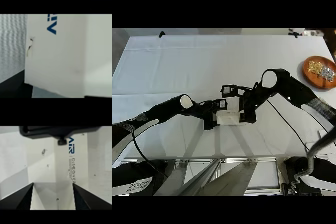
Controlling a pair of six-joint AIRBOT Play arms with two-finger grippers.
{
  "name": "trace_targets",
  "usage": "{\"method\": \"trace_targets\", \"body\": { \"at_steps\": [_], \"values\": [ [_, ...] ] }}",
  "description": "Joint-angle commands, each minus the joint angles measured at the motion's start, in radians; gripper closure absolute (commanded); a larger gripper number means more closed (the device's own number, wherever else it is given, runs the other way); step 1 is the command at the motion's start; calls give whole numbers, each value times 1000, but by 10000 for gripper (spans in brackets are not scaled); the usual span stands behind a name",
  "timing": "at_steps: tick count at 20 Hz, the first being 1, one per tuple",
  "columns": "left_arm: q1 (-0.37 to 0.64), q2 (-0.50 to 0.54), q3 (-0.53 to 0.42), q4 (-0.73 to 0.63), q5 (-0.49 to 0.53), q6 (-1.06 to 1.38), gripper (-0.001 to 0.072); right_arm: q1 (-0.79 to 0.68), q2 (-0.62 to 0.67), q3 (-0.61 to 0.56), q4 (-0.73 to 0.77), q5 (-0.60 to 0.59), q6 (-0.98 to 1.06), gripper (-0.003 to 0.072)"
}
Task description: Fold the box and place the chain.
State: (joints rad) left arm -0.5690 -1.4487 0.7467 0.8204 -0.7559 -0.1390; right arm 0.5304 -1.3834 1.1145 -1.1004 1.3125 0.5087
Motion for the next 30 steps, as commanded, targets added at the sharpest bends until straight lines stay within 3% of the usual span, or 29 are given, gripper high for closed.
{"method": "trace_targets", "body": {
  "at_steps": [1,10,18,30],
  "values": [
    [0,1,0,0,0,0,575,-3,-21,11,-3,27,19,163],
    [0,1,0,0,0,0,575,-3,-23,11,-73,-85,79,188],
    [0,1,0,0,0,0,575,33,-20,11,17,-13,19,273],
    [0,1,0,0,0,0,575,100,-26,11,-2,-192,98,274]
  ]
}}
